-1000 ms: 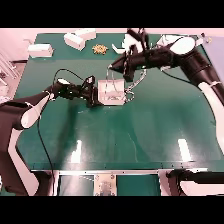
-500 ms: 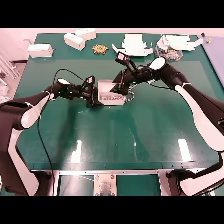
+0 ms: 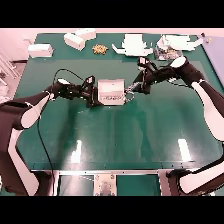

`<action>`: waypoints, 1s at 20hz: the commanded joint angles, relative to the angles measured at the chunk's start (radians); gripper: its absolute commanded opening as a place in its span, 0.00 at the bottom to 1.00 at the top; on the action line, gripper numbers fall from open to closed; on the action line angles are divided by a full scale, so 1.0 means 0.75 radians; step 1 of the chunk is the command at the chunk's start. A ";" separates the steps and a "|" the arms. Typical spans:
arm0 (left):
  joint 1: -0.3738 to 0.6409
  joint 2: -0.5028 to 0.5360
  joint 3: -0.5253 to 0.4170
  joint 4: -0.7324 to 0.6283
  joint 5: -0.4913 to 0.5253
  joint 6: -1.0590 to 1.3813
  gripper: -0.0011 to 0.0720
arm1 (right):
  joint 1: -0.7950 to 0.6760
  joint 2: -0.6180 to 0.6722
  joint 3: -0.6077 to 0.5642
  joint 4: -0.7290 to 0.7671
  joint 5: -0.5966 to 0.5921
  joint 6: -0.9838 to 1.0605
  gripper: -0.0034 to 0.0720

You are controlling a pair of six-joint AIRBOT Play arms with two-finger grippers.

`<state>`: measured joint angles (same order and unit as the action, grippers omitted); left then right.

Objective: Fold the box and place the chain.

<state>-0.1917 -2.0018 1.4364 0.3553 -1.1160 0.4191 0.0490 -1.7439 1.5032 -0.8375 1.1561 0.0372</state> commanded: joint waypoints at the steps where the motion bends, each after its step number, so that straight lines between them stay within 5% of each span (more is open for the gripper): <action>1: 0.001 0.001 0.001 0.000 0.001 0.000 0.56 | -0.050 -0.100 -0.003 0.105 0.020 -0.317 0.80; 12: 0.001 0.001 0.001 0.000 0.000 0.000 0.56 | 0.052 -0.238 0.074 0.159 -0.099 -0.486 0.80; 20: 0.001 0.001 0.001 -0.001 -0.001 0.000 0.56 | 0.125 -0.261 0.165 -0.136 -0.098 -0.227 0.64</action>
<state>-0.1913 -2.0018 1.4364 0.3550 -1.1160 0.4191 0.1234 -1.9369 1.6089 -0.8459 1.0828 -0.2035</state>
